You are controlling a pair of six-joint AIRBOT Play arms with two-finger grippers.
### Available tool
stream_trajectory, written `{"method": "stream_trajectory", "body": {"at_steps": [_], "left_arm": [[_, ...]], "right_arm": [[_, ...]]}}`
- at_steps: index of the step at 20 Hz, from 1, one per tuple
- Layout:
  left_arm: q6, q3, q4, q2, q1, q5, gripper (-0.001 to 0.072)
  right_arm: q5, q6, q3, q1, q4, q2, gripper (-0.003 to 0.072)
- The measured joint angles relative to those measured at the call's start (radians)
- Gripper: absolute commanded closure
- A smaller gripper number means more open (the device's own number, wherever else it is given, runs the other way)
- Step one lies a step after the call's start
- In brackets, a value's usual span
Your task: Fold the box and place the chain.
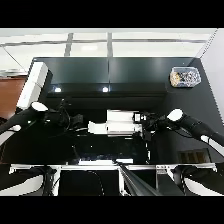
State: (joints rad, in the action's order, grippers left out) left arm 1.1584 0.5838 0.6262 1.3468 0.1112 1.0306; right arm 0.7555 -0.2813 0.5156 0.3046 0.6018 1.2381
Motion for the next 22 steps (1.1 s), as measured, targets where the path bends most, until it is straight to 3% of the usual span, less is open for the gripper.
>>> {"method": "stream_trajectory", "body": {"at_steps": [6, 7, 8, 9, 12, 14, 16, 17, 22], "left_arm": [[-0.124, 0.058, -0.11, 0.087, 0.095, 0.034, 0.0675], [-0.158, 0.074, -0.13, 0.094, 0.095, 0.062, 0.0504], [-0.182, 0.089, -0.15, 0.098, 0.095, 0.088, 0.0243], [-0.202, 0.106, -0.158, 0.102, 0.095, 0.119, 0.0103], [-0.229, 0.146, -0.177, 0.108, 0.113, 0.166, 0.0111], [-0.227, 0.169, -0.179, 0.109, 0.141, 0.17, 0.0171], [-0.201, 0.195, -0.158, 0.11, 0.178, 0.156, 0.0185], [-0.173, 0.212, -0.134, 0.11, 0.199, 0.151, 0.0253], [-0.001, 0.298, 0.01, 0.11, 0.295, 0.129, 0.0254]], "right_arm": [[0.0, 0.0, 0.0, 0.0, 0.0, 0.0, 0.0511], [0.0, 0.0, 0.0, 0.0, 0.0, 0.0, 0.0511], [0.0, 0.0, 0.0, 0.0, 0.0, 0.0, 0.0511], [0.0, 0.0, 0.0, 0.0, 0.0, 0.0, 0.0511], [0.0, 0.0, 0.0, 0.0, 0.0, 0.0, 0.0511], [0.0, 0.0, 0.0, 0.0, 0.0, 0.0, 0.0511], [0.0, 0.0, 0.0, 0.0, 0.0, 0.0, 0.0511], [0.0, 0.0, 0.0, 0.0, 0.0, 0.0, 0.0511], [0.0, 0.0, 0.0, 0.0, 0.0, 0.0, 0.0511]]}}
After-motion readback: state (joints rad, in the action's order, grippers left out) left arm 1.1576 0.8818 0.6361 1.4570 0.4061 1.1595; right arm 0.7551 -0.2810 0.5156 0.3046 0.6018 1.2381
